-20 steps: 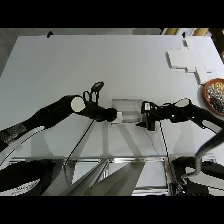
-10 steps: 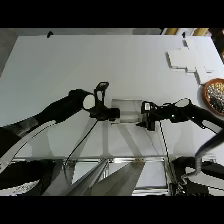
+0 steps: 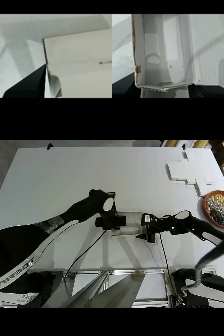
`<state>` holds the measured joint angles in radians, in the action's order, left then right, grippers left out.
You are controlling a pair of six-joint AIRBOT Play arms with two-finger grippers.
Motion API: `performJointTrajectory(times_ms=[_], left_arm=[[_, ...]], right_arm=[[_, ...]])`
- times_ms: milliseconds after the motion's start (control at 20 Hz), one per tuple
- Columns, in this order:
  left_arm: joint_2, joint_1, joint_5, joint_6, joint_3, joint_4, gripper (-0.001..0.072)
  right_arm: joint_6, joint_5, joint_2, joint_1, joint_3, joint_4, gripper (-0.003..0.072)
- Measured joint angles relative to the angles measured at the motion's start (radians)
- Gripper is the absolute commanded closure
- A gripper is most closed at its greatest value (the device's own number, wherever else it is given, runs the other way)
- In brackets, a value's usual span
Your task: Fold the box and place the chain.
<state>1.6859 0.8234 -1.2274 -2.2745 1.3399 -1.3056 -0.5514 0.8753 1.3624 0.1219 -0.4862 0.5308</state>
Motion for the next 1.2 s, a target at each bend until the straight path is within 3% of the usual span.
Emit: performJointTrajectory(times_ms=[350,450,550,650,750,900,950,1050,1200], left_arm=[[0.062,0.022,-0.037,-0.106,0.037,-0.006,0.0445],[0.066,0.027,-0.040,-0.130,0.039,-0.019,0.0513],[0.069,0.032,-0.045,-0.143,0.040,-0.035,0.0524],[0.070,0.034,-0.052,-0.151,0.040,-0.050,0.0661],[0.070,0.036,-0.058,-0.150,0.040,-0.059,0.0709],[0.070,0.037,-0.056,-0.153,0.040,-0.059,0.0708],[0.070,0.037,-0.056,-0.153,0.040,-0.059,0.0674],[0.071,0.037,-0.041,-0.152,0.040,-0.058,0.0475],[0.071,0.036,-0.046,-0.117,0.042,-0.054,0.0480]], right_arm=[[0.000,0.000,0.000,0.000,0.000,0.000,0.0358],[0.000,0.000,0.000,0.000,0.000,0.000,0.0358],[0.000,0.000,0.000,0.000,0.000,0.000,0.0358],[0.000,0.000,0.000,0.000,0.000,0.000,0.0358],[0.000,0.000,0.000,0.000,0.000,0.000,0.0358],[0.000,0.000,0.000,0.000,0.000,0.000,0.0358],[0.000,0.000,0.000,0.000,0.000,0.000,0.0358],[0.001,0.000,0.000,0.000,0.000,-0.001,0.0358],[0.001,0.000,0.000,0.000,0.000,0.000,0.0358]])
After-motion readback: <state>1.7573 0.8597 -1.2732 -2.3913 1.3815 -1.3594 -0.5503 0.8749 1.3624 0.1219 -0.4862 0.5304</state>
